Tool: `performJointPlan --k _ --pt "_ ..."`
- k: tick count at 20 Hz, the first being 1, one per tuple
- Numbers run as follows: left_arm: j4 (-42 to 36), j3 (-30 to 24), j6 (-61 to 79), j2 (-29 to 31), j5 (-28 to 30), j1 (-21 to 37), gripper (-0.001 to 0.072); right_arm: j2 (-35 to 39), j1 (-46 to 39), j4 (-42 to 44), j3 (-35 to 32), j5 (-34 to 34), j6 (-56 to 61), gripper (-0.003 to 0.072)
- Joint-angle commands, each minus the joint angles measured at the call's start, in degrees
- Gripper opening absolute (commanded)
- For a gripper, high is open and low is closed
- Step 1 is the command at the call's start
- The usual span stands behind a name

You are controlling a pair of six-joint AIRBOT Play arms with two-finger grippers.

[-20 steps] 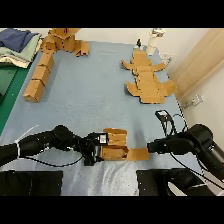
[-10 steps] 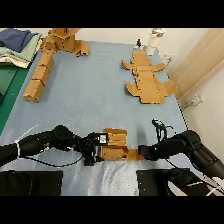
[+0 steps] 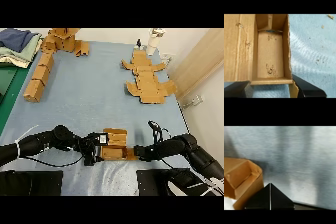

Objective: Fold the box.

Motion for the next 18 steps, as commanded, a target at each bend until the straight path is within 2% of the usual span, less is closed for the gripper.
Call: performJointPlan --k 1,7,9,14,15,16,18 --pt "0.02 0.07 0.00 0.04 0.00 0.04 0.0459 0.09 0.00 6.58 -0.15 2.27 -3.69 0.0003" --pt "0.02 0.07 0.00 0.04 0.00 0.04 0.0459 0.92 0.00 5.79 3.67 1.99 -3.65 0.0021" --pt "0.02 0.04 0.00 0.04 0.00 0.04 0.0459 1.14 0.00 5.44 3.80 1.86 -4.17 0.0266" --pt "0.02 0.07 0.00 0.04 0.00 0.04 0.0459 1.20 0.00 5.49 3.85 1.40 -4.81 0.0305" --pt "0.02 0.07 0.00 0.04 0.00 0.04 0.0459 1.31 0.00 5.62 3.85 1.16 -5.27 0.0341" --pt "0.02 0.07 0.00 0.04 -0.02 0.04 0.0459 1.49 0.00 5.79 3.85 0.85 -5.25 0.0458" --pt "0.02 0.04 0.00 0.04 0.00 0.04 0.0459 1.49 0.00 5.99 3.85 -0.24 -5.25 0.0460"
